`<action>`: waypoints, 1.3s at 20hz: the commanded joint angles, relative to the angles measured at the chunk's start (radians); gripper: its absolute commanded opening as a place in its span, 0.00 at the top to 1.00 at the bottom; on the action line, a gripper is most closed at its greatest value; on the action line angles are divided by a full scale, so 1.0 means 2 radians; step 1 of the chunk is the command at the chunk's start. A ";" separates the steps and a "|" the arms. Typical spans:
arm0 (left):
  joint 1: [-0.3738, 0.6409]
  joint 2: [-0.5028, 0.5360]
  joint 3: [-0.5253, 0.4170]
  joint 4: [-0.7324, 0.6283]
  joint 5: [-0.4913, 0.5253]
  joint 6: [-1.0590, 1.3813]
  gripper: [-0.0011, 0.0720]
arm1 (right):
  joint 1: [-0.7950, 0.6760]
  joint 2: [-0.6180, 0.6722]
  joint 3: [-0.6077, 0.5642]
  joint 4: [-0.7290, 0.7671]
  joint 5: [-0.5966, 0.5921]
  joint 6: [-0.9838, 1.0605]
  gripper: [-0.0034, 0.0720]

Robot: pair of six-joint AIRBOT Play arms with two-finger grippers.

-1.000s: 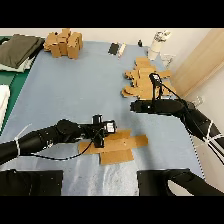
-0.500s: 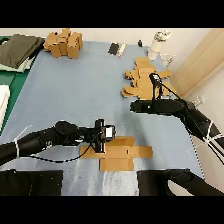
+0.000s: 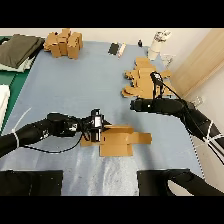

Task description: Fold the box.

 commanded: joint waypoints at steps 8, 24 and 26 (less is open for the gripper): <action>-0.019 -0.023 -0.027 0.001 0.014 0.012 0.97 | 0.000 0.000 0.000 0.004 0.011 0.000 0.95; -0.035 0.018 -0.037 0.052 0.001 -0.085 0.97 | 0.018 0.000 0.000 -0.006 0.012 0.000 0.95; -0.035 0.019 -0.037 0.047 0.031 -0.063 0.97 | 0.018 0.000 0.000 -0.006 0.012 0.000 0.95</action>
